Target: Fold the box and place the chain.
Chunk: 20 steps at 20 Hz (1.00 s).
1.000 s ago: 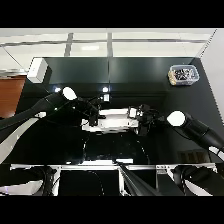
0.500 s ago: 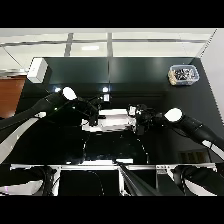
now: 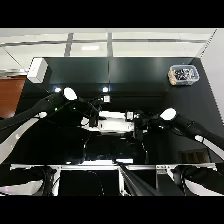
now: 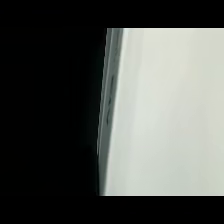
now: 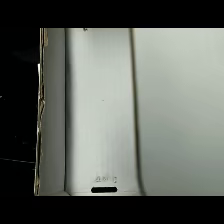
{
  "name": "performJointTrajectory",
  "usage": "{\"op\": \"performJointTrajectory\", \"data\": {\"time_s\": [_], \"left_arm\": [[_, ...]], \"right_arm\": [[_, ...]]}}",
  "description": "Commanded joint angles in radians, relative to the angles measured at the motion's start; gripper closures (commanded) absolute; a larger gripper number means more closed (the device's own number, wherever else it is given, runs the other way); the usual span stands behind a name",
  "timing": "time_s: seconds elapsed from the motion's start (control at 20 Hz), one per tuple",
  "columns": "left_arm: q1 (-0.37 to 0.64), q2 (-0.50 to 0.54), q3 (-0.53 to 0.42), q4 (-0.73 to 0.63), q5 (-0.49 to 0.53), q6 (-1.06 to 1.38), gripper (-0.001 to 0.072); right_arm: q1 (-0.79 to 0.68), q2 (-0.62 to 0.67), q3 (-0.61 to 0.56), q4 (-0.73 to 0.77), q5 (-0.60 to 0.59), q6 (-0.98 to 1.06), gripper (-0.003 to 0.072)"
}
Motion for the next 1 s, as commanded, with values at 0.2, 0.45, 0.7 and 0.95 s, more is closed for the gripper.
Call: {"op": "performJointTrajectory", "data": {"time_s": [0.2,0.45,0.7,0.95], "left_arm": [[0.000,0.000,0.000,-0.001,0.002,-0.001,0.0684],[0.000,0.000,0.000,-0.001,0.002,-0.001,0.0684],[0.000,0.000,0.000,-0.001,0.002,-0.001,0.0684],[0.000,0.000,0.000,-0.001,0.002,-0.001,0.0684]], "right_arm": [[-0.003,-0.019,0.002,-0.006,-0.018,0.027,0.0010],[-0.009,-0.020,0.002,-0.035,-0.017,0.070,0.0010],[-0.009,-0.022,0.002,-0.075,-0.017,0.109,0.0010],[-0.006,-0.026,0.006,-0.081,-0.020,0.119,0.0010]]}}
